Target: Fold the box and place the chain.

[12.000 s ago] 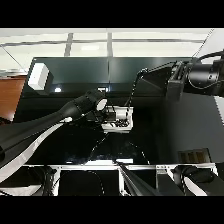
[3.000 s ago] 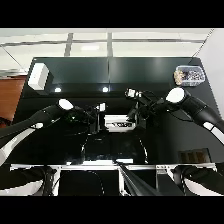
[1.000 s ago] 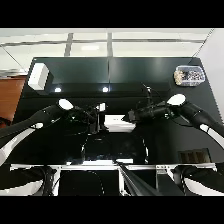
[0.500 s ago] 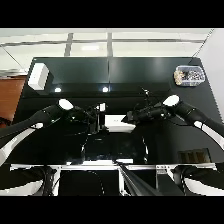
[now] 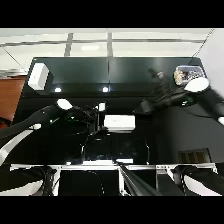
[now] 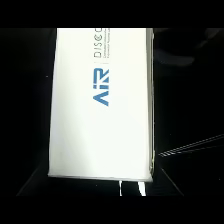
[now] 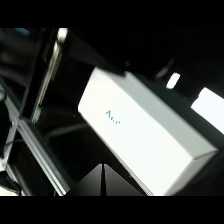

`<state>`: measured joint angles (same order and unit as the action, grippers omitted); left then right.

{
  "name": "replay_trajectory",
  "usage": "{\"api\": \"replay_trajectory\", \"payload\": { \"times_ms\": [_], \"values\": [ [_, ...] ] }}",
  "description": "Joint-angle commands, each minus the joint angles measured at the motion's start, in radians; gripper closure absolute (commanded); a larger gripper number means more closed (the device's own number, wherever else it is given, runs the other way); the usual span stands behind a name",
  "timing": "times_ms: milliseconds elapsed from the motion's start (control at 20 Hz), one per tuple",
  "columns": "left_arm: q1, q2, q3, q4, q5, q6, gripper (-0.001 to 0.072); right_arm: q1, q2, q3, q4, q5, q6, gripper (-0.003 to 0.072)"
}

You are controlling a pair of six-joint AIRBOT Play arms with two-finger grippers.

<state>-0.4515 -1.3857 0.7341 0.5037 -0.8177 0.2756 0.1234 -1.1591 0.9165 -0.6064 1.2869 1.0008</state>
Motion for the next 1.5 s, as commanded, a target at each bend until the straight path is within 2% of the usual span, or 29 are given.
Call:
{"api": "replay_trajectory", "payload": {
  "times_ms": [0, 150, 250, 450, 650, 850, 1200, 1450],
  "values": [
    [0.002, 0.079, 0.001, 0.111, 0.002, -0.057, -0.0003, -0.159, 0.148, 0.036, -0.178, 0.194, 0.055, 0.0674],
    [-0.014, 0.169, 0.011, 0.108, -0.022, -0.086, -0.0003, -0.27, 0.235, 0.024, -0.261, 0.212, 0.08, 0.0674],
    [-0.061, 0.16, 0.049, 0.052, -0.014, -0.09, -0.0002, -0.294, 0.242, 0.021, -0.256, 0.201, 0.089, 0.0674],
    [-0.174, 0.039, 0.173, 0.034, 0.014, -0.163, 0.0003, -0.294, 0.242, 0.003, -0.248, 0.122, 0.097, 0.0674],
    [-0.188, -0.072, 0.257, 0.034, 0.023, -0.292, 0.0003, -0.294, 0.242, -0.013, -0.251, 0.108, 0.096, 0.0674],
    [-0.189, -0.124, 0.273, 0.042, -0.026, -0.341, 0.0006, -0.294, 0.242, -0.013, -0.251, 0.08, 0.095, 0.0674],
    [-0.193, -0.125, 0.273, 0.066, -0.069, -0.38, 0.0006, -0.294, 0.242, -0.013, -0.251, 0.05, 0.091, 0.0674],
    [-0.194, -0.125, 0.273, 0.168, -0.071, -0.38, 0.0005, -0.294, 0.242, -0.013, -0.251, 0.042, 0.091, 0.0674]
  ]
}}
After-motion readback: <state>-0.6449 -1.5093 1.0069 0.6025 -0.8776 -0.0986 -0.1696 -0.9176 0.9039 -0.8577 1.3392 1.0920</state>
